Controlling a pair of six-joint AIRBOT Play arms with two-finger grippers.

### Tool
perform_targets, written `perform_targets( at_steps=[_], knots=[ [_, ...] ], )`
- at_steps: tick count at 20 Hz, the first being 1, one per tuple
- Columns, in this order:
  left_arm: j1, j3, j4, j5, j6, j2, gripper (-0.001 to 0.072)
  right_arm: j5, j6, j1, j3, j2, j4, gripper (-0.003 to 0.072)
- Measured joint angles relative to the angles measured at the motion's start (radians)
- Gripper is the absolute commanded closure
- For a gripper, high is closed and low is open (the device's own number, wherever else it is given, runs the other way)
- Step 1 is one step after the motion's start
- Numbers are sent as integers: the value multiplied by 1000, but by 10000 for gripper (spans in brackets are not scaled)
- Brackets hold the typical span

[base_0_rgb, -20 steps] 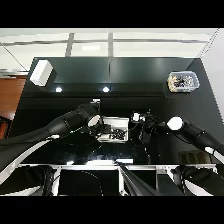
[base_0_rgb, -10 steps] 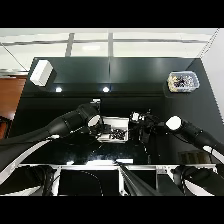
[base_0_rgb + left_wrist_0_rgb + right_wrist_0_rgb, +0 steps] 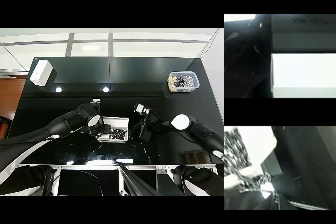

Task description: Fold the box and place the chain.

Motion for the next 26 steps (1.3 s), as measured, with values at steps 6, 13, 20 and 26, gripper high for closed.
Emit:
perform_targets(
  at_steps=[6,13,20,26],
  knots=[
    [0,0,0,0,0,0,679,391,443,0,272,107,-112,667],
    [0,0,0,1,0,0,679,595,632,0,496,132,133,667],
    [0,0,0,1,0,0,679,573,663,0,536,134,338,667],
    [0,0,0,1,0,0,679,493,669,0,540,134,404,667]
  ],
)
